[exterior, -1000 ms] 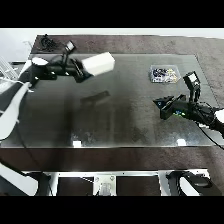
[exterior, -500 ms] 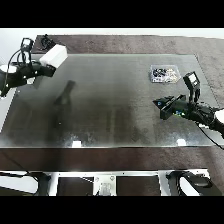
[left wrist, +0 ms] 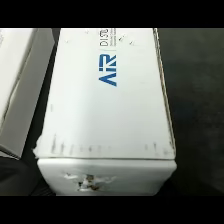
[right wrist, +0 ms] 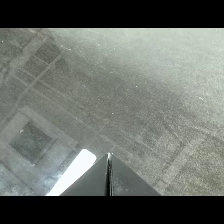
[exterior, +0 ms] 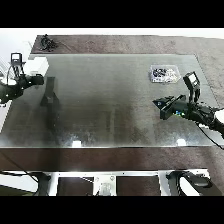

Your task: Fold the box and place the chain.

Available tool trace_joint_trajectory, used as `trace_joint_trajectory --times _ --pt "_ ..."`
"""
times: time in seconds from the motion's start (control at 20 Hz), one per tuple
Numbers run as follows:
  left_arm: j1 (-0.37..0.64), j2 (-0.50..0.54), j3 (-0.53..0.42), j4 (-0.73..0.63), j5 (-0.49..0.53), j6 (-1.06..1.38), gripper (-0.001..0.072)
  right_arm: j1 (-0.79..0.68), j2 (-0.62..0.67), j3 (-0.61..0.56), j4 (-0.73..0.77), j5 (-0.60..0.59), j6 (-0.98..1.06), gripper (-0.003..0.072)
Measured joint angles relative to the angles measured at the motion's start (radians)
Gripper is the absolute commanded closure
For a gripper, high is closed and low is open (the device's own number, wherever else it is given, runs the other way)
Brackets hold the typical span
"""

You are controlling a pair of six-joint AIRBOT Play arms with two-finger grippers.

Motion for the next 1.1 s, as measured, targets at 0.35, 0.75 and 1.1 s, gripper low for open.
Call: trace_joint_trajectory --times 0.35,0.75,1.1 --pt "0.005 -0.056 -0.003 0.001 0.056 0.018 0.0066 0.0 0.0 0.0 0.0 0.0 0.0 0.0684" --pt "0.004 -0.048 -0.003 0.005 0.06 0.078 -0.0011 0.0 0.0 0.0 0.0 0.0 0.0 0.0666" --pt "0.008 0.178 -0.003 0.063 -0.069 0.106 0.0692 0.0 0.001 0.0 0.0 -0.001 0.001 0.0685"
